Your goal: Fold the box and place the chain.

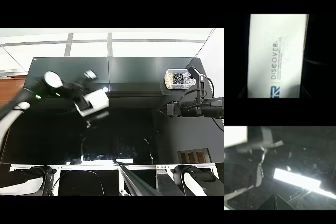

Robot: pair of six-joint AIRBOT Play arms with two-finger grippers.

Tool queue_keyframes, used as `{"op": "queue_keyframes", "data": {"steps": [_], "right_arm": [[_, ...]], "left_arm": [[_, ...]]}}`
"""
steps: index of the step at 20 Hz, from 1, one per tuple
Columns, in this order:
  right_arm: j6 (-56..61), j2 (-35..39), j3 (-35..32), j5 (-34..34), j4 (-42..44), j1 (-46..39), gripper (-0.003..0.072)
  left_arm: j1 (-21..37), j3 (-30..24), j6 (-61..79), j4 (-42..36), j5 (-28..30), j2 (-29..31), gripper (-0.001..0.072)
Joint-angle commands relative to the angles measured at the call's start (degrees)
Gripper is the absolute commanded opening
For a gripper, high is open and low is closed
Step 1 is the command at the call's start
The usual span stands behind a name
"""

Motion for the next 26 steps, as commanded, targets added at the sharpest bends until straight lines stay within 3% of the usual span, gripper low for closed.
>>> {"op": "queue_keyframes", "data": {"steps": [1, 4, 7, 12, 16, 17, 18, 19, 20, 23, 25, 26], "right_arm": [[0.09, 0.07, -0.04, -0.35, 1.86, 0.0, 0.0017], [1.22, 0.07, -0.04, -3.87, 2.51, 0.02, 0.0017], [2.21, 0.04, -0.07, -9.46, 2.6, 0.5, 0.0017], [2.89, 0.02, -0.07, -14.08, -0.11, 5.11, 0.0017], [7.06, 0.02, -0.07, -15.58, -2.69, 6.91, 0.0017], [7.1, 0.02, -0.07, -15.19, -2.69, 6.91, 0.0017], [7.13, 0.02, -0.07, -14.62, -2.69, 6.91, 0.0017], [7.13, 0.02, -0.07, -13.94, -2.67, 6.91, 0.0017], [7.08, 0.02, -0.07, -13.18, -2.67, 6.93, 0.0017], [7.04, 0.02, -0.04, -11.65, -2.89, 6.93, 0.0017], [7.06, 0.04, -0.04, -10.32, -2.84, 6.93, 0.0017], [7.06, 0.07, -0.04, -9.05, -2.4, 6.95, 0.0017]], "left_arm": [[16.85, 4.61, -8.63, 1.05, 6.58, -0.04, 0.0254], [28.17, 8.92, -14.36, 1.18, 12.44, -3.23, 0.0255], [34.27, 18.29, -14.45, 1.27, 11.78, -12.13, 0.0255], [34.84, 37.75, -17.64, 1.6, 7.08, -28.74, 0.0256], [32.61, 46.03, -19.8, 8.5, 2.43, -36.06, 0.0257], [32.24, 46.18, -22.18, 10.84, 3.26, -36.52, 0.0259], [32.04, 46.21, -24.57, 11.93, 3.48, -36.61, 0.0358], [31.91, 46.71, -25.16, 12.46, 3.21, -36.44, 0.0646], [31.78, 49.03, -26.8, 13.4, 0.85, -36.15, 0.0719], [31.08, 59.82, -27.93, 16.65, -11.21, -33.24, 0.0716], [30.62, 60.26, -28.41, 13.53, -14.49, -27.12, 0.0706], [30.18, 58.27, -33.75, 12.9, -15.37, -22.95, 0.0602]]}}
